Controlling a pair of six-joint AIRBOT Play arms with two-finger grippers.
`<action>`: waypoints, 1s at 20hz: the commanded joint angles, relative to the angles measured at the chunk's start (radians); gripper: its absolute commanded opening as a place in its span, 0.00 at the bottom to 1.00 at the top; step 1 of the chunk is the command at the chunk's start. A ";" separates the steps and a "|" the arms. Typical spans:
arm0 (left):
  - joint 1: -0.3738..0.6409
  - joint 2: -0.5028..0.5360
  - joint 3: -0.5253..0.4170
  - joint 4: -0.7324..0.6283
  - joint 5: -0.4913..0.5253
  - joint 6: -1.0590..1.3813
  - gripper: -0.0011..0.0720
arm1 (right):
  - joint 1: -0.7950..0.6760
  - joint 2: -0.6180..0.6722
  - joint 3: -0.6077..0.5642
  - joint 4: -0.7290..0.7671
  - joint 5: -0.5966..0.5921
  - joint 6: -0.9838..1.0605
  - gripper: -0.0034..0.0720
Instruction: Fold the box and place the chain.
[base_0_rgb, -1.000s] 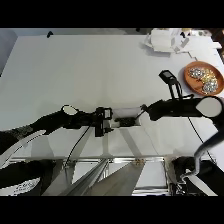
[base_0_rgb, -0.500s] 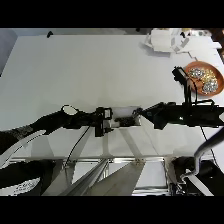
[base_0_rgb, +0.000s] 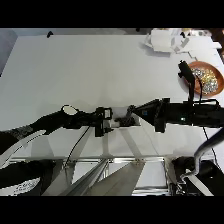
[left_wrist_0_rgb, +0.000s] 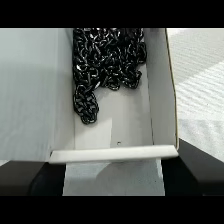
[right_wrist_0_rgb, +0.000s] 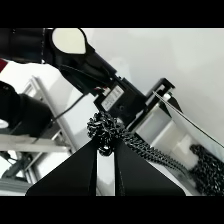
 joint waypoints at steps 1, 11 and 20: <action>0.000 0.000 0.001 0.000 0.000 0.000 0.20 | 0.000 0.000 0.001 0.040 -0.023 -0.065 0.07; 0.000 0.000 0.001 0.000 0.000 0.000 0.20 | 0.002 -0.289 0.000 -0.129 0.020 -0.227 0.07; 0.000 0.000 0.001 0.000 0.000 0.000 0.20 | 0.107 -0.375 0.007 -0.138 -0.016 -0.279 0.30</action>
